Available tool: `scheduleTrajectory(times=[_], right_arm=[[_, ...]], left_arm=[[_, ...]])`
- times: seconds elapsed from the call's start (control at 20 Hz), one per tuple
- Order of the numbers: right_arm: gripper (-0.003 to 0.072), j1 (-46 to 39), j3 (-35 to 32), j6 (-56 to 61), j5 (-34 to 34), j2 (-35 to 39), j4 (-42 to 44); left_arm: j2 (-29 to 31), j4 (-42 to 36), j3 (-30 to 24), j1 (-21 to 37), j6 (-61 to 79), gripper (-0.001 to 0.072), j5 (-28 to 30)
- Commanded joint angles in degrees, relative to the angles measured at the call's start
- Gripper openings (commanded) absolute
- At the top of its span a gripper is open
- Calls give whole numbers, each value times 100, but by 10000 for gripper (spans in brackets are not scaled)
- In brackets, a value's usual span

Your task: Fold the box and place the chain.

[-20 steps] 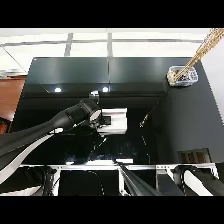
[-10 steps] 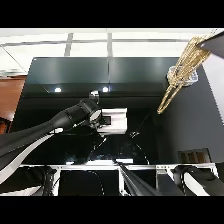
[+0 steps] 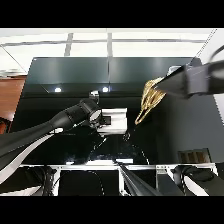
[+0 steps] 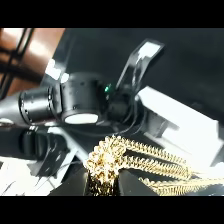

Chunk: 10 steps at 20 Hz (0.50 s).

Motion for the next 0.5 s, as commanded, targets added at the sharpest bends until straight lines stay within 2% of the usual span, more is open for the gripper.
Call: scheduleTrajectory(times=[0.0, 0.3, 0.45], right_arm=[[17, 597, -625, 0, -608, -15, 17], [18, 1141, -964, -7, -1502, -184, 188], [18, 1143, -966, -57, -1567, -299, -48]], left_arm=[[-4, 4, -2, 4, 4, 29, 0], [-4, 4, -2, 4, 4, 29, 0], [-4, 4, -2, 4, 4, 29, -2]])
